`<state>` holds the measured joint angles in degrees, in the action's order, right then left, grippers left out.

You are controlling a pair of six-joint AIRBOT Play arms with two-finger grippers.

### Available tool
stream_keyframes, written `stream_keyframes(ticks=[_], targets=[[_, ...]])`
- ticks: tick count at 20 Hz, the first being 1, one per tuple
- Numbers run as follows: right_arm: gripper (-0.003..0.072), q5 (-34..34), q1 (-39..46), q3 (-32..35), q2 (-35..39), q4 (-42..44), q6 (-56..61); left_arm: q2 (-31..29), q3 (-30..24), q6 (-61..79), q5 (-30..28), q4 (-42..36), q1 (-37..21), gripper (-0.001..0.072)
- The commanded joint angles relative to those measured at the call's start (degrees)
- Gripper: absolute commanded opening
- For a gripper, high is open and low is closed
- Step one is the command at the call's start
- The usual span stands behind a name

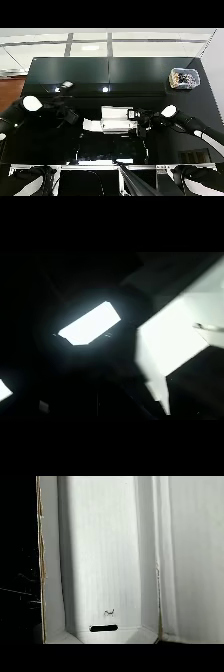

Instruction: Fold the box and place the chain.

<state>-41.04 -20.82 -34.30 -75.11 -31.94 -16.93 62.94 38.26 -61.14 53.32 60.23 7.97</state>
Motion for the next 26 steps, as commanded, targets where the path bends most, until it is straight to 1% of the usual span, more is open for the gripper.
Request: stream_keyframes(ticks=[1,2,4,5,7,9,11,13,14,15,16,17,18,19,20,25,26], targets=[[0.0312,-0.02,0.0,0.04,-0.04,0.0,0.02,5.14,-4.24,-14.4,6.73,-12.81,-10.58,0.0027],[0.0312,-0.02,0.0,0.02,-0.04,0.0,0.02,7.74,-4.85,-9.73,7.8,-18.58,-11.39,0.0025],[0.0312,-0.02,0.0,0.02,-0.04,0.0,0.02,12.63,-4.87,-4.7,7.96,-25.35,-10.38,0.0025],[0.0312,-0.02,0.0,0.02,-0.04,-0.02,0.0,14.71,-4.87,-3.87,7.17,-27.17,-9.33,0.0024],[0.0312,-0.02,0.0,0.02,-0.04,0.0,0.02,17.64,-4.87,-3.13,6.25,-27.85,-6.71,0.0025],[0.0312,-0.02,0.0,0.04,-0.04,0.0,0.02,19.19,-4.87,-2.34,4.94,-27.98,-3.23,0.0025],[0.0312,-0.02,0.0,0.02,-0.04,0.0,0.02,19.58,-4.85,2.01,3.96,-30.82,-0.37,0.0025],[0.0312,-0.02,0.0,0.04,-0.04,0.0,0.02,19.67,-4.85,9.79,6.25,-36.37,-0.17,0.0025],[0.0312,-0.02,0.0,0.04,-0.04,0.0,0.02,19.67,-4.74,12.98,8.13,-38.21,-0.52,0.0025],[0.0312,-0.02,0.0,0.04,-0.04,0.0,0.02,19.67,-4.37,14.56,9.92,-38.45,-0.72,0.0042],[0.0312,-0.02,0.0,0.02,-0.04,0.0,0.02,19.67,-3.85,14.69,11.54,-38.25,-0.74,0.0177],[0.0311,-0.02,0.0,0.02,-0.04,0.0,0.02,19.67,-3.37,14.69,12.48,-38.18,-0.74,0.0329],[0.0311,-0.02,0.0,0.02,-0.04,0.0,0.02,19.67,-2.8,14.67,13.09,-38.23,-0.72,0.0449],[0.0312,-0.02,0.0,0.04,-0.04,0.0,0.02,19.67,-2.29,14.62,13.46,-38.25,-0.72,0.0535],[0.0312,-0.02,0.0,0.02,-0.04,0.0,0.02,19.67,-1.73,14.43,13.68,-38.27,-0.57,0.0587],[0.0312,-0.02,0.0,0.02,-0.04,0.0,0.02,19.67,0.33,14.25,13.94,-38.14,2.08,0.058],[0.0312,-0.02,0.0,0.04,-0.04,0.0,0.02,19.65,1.11,14.23,14.34,-38.03,2.89,0.052]])
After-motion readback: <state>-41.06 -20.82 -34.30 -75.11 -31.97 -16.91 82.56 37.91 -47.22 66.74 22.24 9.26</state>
